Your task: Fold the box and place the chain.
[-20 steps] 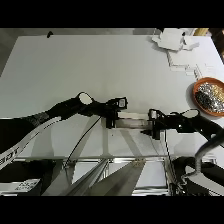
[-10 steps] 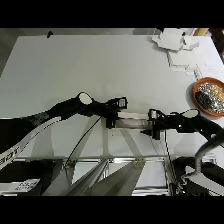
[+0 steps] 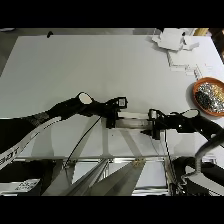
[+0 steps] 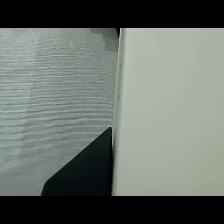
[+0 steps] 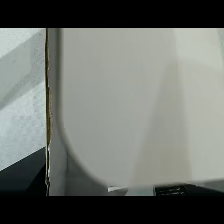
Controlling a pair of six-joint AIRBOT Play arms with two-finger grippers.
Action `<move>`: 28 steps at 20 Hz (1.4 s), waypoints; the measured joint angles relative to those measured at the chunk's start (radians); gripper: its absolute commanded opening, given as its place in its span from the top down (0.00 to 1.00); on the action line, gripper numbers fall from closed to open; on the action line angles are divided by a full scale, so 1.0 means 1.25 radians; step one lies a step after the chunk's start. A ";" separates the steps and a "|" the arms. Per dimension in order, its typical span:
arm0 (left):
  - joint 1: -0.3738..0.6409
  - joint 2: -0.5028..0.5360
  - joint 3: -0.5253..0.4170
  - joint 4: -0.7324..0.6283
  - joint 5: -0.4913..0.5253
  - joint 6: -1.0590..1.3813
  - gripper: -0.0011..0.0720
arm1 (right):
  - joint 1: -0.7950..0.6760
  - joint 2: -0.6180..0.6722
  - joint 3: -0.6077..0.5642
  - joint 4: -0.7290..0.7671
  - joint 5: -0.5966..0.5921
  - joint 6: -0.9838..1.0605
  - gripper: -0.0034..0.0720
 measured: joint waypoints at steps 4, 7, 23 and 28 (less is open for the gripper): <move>0.001 0.001 0.000 0.009 0.002 -0.011 0.28 | 0.000 0.000 0.000 -0.003 0.001 -0.001 0.34; 0.001 0.013 0.000 0.043 0.001 -0.049 0.28 | 0.000 0.000 0.000 -0.002 0.001 -0.001 0.34; -0.014 0.337 0.000 0.488 -0.126 -0.554 0.98 | 0.000 0.000 0.000 0.000 0.000 0.000 0.34; -0.130 0.359 0.000 0.497 -0.123 -0.610 0.98 | 0.000 0.000 0.000 0.000 0.000 0.000 0.34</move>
